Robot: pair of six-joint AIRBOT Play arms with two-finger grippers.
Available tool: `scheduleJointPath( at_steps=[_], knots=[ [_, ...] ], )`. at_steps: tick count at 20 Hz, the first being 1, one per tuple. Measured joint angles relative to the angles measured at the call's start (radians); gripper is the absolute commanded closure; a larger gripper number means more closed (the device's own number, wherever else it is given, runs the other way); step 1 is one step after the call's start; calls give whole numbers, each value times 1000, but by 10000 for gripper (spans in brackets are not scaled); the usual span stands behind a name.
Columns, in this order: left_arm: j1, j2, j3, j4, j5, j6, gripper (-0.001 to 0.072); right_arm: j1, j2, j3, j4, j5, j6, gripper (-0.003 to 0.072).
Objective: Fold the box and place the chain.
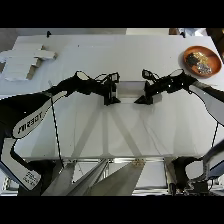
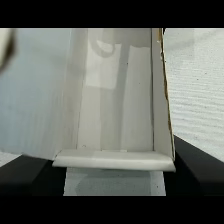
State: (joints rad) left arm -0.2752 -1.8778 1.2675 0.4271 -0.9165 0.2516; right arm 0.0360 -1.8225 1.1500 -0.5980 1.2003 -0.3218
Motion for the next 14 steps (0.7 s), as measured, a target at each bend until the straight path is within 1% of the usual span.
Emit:
scheduleJointPath(
  at_steps=[12,14],
  knots=[
    [0,0,0,0,0,0,430,0,0,0,0,0,0,90],
    [0,0,0,0,0,0,430,0,0,0,0,0,0,59]
  ],
)
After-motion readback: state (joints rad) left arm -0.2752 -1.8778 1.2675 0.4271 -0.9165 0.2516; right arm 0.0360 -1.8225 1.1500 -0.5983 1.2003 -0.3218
